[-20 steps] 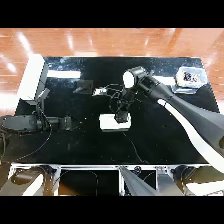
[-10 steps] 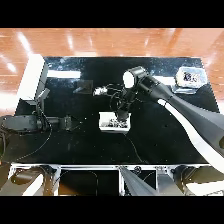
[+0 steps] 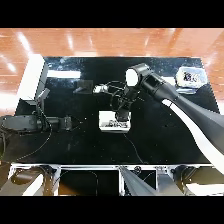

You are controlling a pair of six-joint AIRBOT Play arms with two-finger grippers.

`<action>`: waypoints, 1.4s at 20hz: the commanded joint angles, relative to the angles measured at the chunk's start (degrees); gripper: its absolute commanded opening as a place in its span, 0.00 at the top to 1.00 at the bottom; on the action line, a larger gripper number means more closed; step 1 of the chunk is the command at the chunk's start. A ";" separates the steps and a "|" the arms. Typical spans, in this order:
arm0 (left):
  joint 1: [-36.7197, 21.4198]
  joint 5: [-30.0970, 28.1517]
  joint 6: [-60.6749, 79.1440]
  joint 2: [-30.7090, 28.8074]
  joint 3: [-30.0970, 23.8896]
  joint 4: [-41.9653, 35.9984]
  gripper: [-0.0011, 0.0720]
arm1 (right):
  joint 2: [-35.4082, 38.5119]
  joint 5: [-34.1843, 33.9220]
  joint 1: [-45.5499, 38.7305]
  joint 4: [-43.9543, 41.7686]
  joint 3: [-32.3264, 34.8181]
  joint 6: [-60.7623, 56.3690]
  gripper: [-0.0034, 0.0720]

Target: Fold the box and place the chain.

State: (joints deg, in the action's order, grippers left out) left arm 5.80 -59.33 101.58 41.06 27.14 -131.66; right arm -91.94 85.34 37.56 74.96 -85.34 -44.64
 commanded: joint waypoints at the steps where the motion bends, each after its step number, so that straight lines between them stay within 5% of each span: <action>1: 0.00 -0.04 0.00 0.04 -0.02 -0.92 0.13 | 0.68 0.81 0.07 -2.10 0.00 0.09 0.34; 2: 0.00 -0.07 0.00 0.04 -0.02 -0.98 0.13 | 0.68 1.31 0.07 -3.26 0.00 0.09 0.34; 5: 0.00 -0.11 0.00 0.04 -0.02 -0.96 0.13 | 0.74 2.10 0.07 -5.16 -0.20 0.02 0.13; 11: 0.00 -0.13 -0.02 0.04 -0.02 -1.09 0.13 | 0.72 6.47 -0.59 -4.83 -10.16 -1.86 0.13; 20: 0.00 -0.11 -0.02 0.04 -0.02 -1.07 0.13 | -9.16 8.94 -5.20 -9.16 -10.21 -1.66 0.13; 28: 0.00 -0.11 -0.02 0.04 -0.02 -1.07 0.13 | -10.23 9.86 -4.28 -9.94 -10.21 -1.68 0.13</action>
State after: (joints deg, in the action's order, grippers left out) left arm 5.80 -59.42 101.56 41.06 27.14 -132.77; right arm -101.84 94.35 32.82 65.54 -95.50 -46.28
